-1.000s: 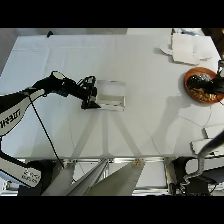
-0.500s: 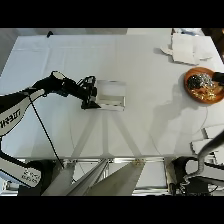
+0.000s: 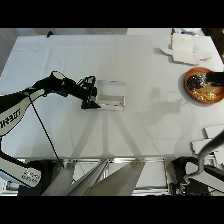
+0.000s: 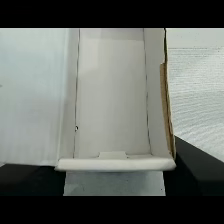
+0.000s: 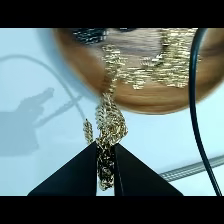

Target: Fold the box and place the chain.

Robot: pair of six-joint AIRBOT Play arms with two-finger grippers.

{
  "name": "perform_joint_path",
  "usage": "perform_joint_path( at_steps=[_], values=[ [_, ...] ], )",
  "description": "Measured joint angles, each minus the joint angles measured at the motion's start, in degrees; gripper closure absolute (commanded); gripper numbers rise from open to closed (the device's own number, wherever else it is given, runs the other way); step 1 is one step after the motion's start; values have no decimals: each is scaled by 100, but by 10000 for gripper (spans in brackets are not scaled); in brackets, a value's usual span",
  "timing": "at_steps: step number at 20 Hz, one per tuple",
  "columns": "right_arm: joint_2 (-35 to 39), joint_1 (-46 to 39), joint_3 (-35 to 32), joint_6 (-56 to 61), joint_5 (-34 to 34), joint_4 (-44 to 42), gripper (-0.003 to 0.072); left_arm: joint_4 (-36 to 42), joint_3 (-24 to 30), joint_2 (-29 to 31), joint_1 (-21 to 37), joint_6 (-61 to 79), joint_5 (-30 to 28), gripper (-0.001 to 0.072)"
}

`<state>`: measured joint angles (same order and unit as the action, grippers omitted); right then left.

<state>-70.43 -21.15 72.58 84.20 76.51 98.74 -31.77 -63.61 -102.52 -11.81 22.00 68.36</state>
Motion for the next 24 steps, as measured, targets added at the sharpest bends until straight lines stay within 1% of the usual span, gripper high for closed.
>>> perform_joint_path(
  at_steps=[5, 10, 13, 17, 20, 24],
  values=[
    [68, 1593, 0, -7, 269, -57, 678, 0, 0, 0, 0, -2, 0, 389],
    [79, 3119, 0, 107, 238, -138, 678, 0, 0, 2, 0, -2, 2, 389],
    [79, 3884, 0, 295, -61, -240, 678, 0, 0, 0, 0, -2, 0, 389],
    [72, 4651, 0, 501, -647, -459, 678, 0, 0, 0, 0, 0, 0, 389],
    [-35, 5027, 0, 693, -1150, -542, 678, 0, 0, 0, 0, -2, 0, 389],
    [-387, 5211, 0, 1005, -1731, -627, 678, 0, 0, 0, 0, -2, 0, 389]
  ],
)
